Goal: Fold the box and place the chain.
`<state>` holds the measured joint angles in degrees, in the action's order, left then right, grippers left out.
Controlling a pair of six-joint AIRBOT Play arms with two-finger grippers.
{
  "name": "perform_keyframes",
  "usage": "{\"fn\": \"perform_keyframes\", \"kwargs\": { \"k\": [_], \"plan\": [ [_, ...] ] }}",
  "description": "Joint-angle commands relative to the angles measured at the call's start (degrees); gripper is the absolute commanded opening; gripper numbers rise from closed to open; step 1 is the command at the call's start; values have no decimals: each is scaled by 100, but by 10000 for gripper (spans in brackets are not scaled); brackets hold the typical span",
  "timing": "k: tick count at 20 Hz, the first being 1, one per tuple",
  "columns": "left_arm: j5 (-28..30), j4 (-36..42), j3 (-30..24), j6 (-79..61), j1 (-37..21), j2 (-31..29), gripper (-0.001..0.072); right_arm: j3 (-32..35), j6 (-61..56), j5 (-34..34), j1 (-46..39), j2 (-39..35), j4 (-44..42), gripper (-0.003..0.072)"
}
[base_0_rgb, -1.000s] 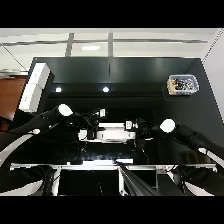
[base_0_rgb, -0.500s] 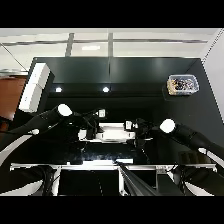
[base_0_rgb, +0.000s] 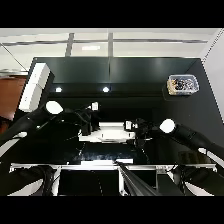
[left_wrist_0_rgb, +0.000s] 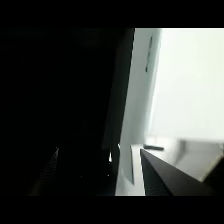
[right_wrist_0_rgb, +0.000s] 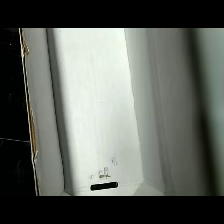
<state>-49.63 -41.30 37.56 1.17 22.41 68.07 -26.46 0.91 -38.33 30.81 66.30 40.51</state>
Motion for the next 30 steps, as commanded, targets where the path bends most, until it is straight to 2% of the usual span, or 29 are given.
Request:
{"fn": "perform_keyframes", "kwargs": {
  "k": [1, 3, 4, 5, 6, 7, 8, 9, 12, 19, 21, 23, 26, 30],
  "plan": [
    [-702, -789, 4, 894, -310, -601, 578, 0, -2, 2, 0, 4, -2, 536],
    [-841, -946, 4, 1513, -402, -973, 555, 0, -4, 2, 0, 4, -2, 537],
    [-962, -909, 4, 1930, -435, -1161, 367, 0, -26, 2, 0, 4, -15, 536],
    [-1152, -887, 4, 2249, -433, -1309, 145, 0, -50, -4, 0, 4, -46, 537],
    [-1449, -802, 4, 2378, -415, -1381, 30, 0, -48, -2, 0, 4, -46, 537],
    [-1856, -570, -7, 2520, -404, -1388, 28, 0, -48, -2, 0, 4, -46, 536],
    [-2009, -173, -59, 2629, -385, -1379, 29, 0, -50, -2, 0, 4, -46, 536],
    [-1884, 339, -177, 2629, -343, -1379, 28, 0, -48, -2, 0, 4, -46, 537],
    [-584, 1709, -664, 2568, 2, -1342, 29, 0, -50, -2, 0, 4, -46, 537],
    [2293, 1947, -789, 2452, 901, -1001, 29, 0, -48, 0, 0, 4, -46, 536],
    [2745, 1947, -789, 2455, 1016, -785, 30, 0, -48, 0, 0, 4, -46, 537],
    [2682, 1947, -789, 2455, 1016, -511, 29, -2, -48, 0, 0, 4, -46, 537],
    [2291, 1947, -789, 2457, 1019, -131, 29, 0, -50, 0, 0, 4, -46, 536],
    [2210, 1915, -763, 2457, 997, 9, 29, 0, -50, -2, 0, 4, -46, 537]
  ]
}}
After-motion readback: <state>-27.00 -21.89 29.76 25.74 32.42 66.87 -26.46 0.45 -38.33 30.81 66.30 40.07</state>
